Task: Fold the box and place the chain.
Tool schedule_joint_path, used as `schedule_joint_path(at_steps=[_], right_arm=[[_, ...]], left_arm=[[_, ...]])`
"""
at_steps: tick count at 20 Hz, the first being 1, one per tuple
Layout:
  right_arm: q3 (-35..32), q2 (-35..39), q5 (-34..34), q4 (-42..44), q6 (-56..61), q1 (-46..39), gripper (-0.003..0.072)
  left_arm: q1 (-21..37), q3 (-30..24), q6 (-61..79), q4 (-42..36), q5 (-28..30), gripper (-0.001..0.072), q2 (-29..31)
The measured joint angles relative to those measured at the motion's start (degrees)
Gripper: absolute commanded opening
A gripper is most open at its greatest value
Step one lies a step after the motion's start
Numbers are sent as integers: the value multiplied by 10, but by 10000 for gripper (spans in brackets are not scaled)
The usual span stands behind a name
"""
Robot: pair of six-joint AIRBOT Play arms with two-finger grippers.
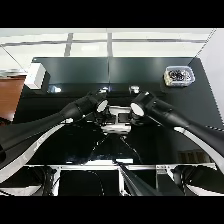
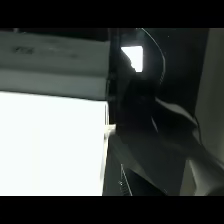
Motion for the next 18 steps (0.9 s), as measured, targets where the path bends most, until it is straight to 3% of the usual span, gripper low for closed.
schedule_joint_path(at_steps=[4, 7, 8, 9, 11, 14, 18], right_arm=[[28, 64, 20, -27, -35, -13, 265], [37, 89, 28, -136, -47, -42, 269], [37, 91, 26, -189, -48, -60, 515], [35, 88, 14, -233, -51, -84, 709], [33, 69, -23, -273, -67, -150, 709], [56, 15, -87, -241, -103, -265, 709], [176, -104, -124, -163, -147, -398, 705]], left_arm=[[0, 0, 0, 0, 0, 26, 0], [0, 0, 0, 0, 0, 27, 0], [0, 0, 0, 0, 0, 27, 0], [0, 0, 0, 0, 0, 26, 0], [0, 0, 0, 0, 0, 26, 0], [0, 0, 0, 0, 1, 27, 0], [0, 0, 0, 0, 1, 26, 0]])
